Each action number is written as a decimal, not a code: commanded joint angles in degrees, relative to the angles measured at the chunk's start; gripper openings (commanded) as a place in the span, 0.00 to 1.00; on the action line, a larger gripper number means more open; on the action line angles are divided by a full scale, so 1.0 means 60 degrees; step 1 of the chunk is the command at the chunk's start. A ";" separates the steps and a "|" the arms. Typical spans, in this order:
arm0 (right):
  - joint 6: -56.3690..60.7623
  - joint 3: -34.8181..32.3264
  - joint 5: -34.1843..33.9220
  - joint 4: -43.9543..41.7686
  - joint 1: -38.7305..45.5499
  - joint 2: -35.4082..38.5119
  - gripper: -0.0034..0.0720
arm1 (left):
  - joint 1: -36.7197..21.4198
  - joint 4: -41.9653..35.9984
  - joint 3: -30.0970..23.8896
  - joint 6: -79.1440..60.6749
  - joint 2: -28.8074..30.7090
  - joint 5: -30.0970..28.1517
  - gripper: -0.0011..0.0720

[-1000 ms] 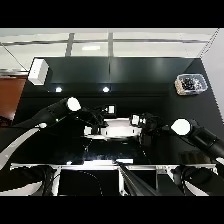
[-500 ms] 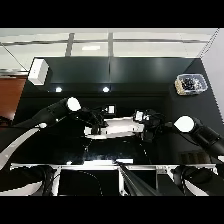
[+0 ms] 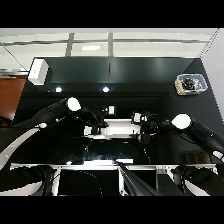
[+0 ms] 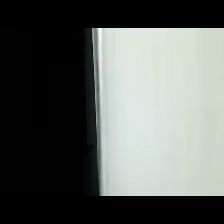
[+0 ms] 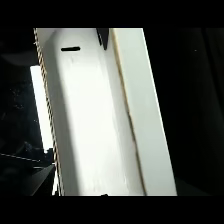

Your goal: Fold the box and place the chain.

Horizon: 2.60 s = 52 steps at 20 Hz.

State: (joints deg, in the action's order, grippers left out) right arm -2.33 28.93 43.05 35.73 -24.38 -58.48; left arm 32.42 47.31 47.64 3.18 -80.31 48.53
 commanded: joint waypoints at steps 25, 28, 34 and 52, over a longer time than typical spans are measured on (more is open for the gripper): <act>-0.1089 -0.0543 -0.0554 -0.0186 0.0000 -0.1311 0.98 | -0.0004 0.0025 0.0018 0.0004 0.0000 -0.0044 0.05; -0.1093 -0.0543 -0.0543 -0.0171 0.0000 -0.1311 0.98 | -0.0004 0.0025 0.0018 0.0004 0.0000 -0.0040 0.05; -0.1089 -0.0543 -0.0605 -0.0164 0.0025 -0.1311 0.98 | -0.0004 0.0029 0.0018 0.0004 0.0000 -0.0044 0.05; -0.2084 -0.0543 -0.0127 -0.0882 0.0452 -0.1311 0.98 | -0.0004 0.0022 0.0018 0.0004 0.0000 -0.0076 0.05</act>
State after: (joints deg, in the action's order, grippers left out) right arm -14.09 25.67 41.98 31.27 -21.58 -66.41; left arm 32.42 47.46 47.68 3.22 -80.31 48.10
